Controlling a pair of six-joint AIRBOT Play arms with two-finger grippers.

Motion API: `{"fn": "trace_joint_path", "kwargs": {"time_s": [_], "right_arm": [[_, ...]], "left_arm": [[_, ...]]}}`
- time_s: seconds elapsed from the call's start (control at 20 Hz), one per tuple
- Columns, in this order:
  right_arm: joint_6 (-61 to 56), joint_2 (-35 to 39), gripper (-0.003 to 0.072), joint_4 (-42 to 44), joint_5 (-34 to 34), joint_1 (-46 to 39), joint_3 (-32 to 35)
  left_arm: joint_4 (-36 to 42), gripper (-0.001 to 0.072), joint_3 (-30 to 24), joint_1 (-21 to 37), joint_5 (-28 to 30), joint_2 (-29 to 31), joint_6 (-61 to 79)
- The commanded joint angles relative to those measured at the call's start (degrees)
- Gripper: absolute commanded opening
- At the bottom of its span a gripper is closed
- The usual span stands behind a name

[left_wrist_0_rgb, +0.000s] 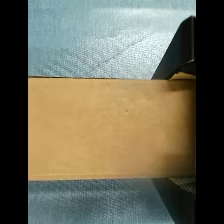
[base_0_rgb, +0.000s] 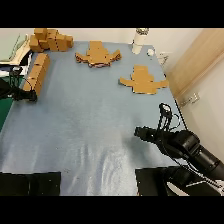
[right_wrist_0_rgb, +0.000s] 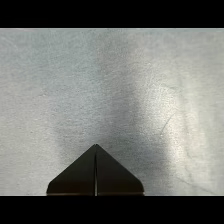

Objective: Fold the box.

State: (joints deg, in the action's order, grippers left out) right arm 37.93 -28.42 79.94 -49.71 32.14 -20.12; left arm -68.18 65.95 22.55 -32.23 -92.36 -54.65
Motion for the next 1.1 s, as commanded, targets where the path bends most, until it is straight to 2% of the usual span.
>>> {"fn": "trace_joint_path", "kwargs": {"time_s": [0.0,0.3,0.65,0.85,0.95,1.0,1.05], "right_arm": [[0.0,-0.6,0.0004,0.6,0.0,0.0,0.0],[0.0,-0.5,0.0004,1.1,0.0,0.0,0.0],[0.0,-0.5,0.0016,4.0,-0.1,0.0,0.0],[2.7,-0.5,0.0020,7.0,-0.6,0.0,0.0],[3.6,-0.8,0.0022,7.4,-0.5,0.0,0.0],[4.7,-1.5,0.0019,7.5,-0.3,0.0,0.0],[6.0,-2.9,0.0006,7.5,0.1,-0.1,-0.1]], "left_arm": [[0.0,0.0695,0.1,0.0,-5.0,0.1,-0.3],[-0.2,0.0695,0.8,0.0,-10.4,3.2,-0.2],[-1.2,0.0695,1.9,0.6,-22.7,6.7,-1.1],[-7.1,0.0695,2.0,1.7,-29.1,10.6,-5.7],[-6.8,0.0690,2.0,1.8,-32.8,12.9,-7.6],[-4.2,0.0504,2.0,1.4,-34.8,13.9,-8.7],[-0.1,0.0144,2.0,0.7,-37.1,14.8,-8.8]]}}
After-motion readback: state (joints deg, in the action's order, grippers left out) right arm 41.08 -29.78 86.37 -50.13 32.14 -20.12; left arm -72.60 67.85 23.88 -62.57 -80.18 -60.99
